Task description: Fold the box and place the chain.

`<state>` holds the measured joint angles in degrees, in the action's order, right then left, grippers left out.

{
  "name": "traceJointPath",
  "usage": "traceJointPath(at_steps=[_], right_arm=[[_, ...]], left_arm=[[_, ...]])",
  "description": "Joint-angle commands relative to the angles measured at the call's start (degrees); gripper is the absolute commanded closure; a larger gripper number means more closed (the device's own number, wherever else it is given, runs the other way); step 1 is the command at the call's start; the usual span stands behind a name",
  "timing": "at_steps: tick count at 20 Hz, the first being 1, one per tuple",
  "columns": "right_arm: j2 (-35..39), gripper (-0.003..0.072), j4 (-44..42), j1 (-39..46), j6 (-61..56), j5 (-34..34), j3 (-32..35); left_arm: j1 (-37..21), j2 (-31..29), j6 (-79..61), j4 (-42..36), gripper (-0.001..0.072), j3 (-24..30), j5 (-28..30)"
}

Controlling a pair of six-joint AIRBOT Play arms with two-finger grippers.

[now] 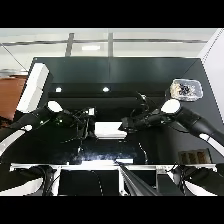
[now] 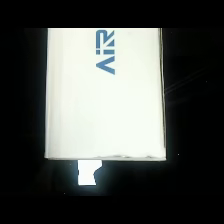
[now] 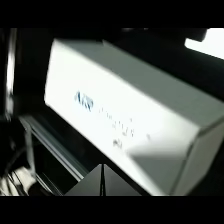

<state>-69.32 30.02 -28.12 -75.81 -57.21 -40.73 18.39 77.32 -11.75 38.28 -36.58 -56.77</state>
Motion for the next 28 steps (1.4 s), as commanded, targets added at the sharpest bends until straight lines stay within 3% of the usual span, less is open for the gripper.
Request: traceJointPath(at_steps=[1,12,16,23,24,26,28], right_arm=[[-3.9,0.0665,-8.7,-2.0,1.1,5.8,1.4],[-7.0,0.0665,-5.8,-3.1,1.2,6.4,1.4],[-6.7,0.0665,-6.0,-2.6,3.1,3.5,0.2],[4.5,0.0665,-5.7,9.8,5.1,-6.7,-5.4],[6.6,0.0665,-5.2,12.3,5.1,-7.3,-5.4],[10.1,0.0665,-2.6,16.8,4.9,-9.2,-5.4],[12.5,0.0665,-0.8,20.3,4.9,-11.2,-5.4]], left_arm=[[0.0,0.0,0.0,0.0,0.0305,0.0,0.0],[0.0,0.0,0.0,0.0,0.0305,0.0,0.0],[0.0,0.0,0.0,0.0,0.0306,0.0,0.0],[-0.2,-0.1,1.9,0.3,0.0298,0.0,-0.2],[-0.2,-0.4,2.1,0.5,0.0241,0.0,-0.5],[-0.2,-1.9,4.3,0.7,-0.0008,0.0,-1.0],[-0.2,-4.5,8.8,3.7,-0.0008,0.0,-1.2]])
